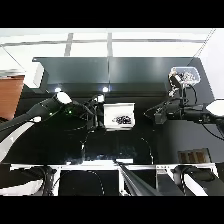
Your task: Fold the box and place the chain.
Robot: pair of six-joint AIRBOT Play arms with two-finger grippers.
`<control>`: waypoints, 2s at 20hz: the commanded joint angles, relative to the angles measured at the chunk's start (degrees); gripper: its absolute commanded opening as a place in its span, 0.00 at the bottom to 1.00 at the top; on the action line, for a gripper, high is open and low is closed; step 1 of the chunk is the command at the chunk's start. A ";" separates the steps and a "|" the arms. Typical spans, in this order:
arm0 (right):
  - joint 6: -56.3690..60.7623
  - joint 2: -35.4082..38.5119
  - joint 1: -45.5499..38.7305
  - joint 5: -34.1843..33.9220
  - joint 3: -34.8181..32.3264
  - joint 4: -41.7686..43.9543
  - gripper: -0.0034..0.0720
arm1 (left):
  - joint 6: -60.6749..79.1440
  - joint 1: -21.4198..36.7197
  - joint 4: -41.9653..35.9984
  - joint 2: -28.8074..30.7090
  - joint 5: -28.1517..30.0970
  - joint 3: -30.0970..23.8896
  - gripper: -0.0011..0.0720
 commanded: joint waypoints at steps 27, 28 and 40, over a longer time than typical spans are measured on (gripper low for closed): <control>10.71 -14.86 10.14 -18.86 7.85 9.18 0.93 | 7.61 -1.99 -0.81 -1.86 1.73 0.07 0.67; 8.11 -16.85 11.19 -19.41 8.76 9.03 0.93 | 7.61 -1.99 -0.81 -1.86 1.73 0.07 0.67; -23.39 -18.88 13.97 -0.33 9.44 -8.94 0.93 | 7.63 -1.99 -0.83 -1.86 1.68 0.07 0.67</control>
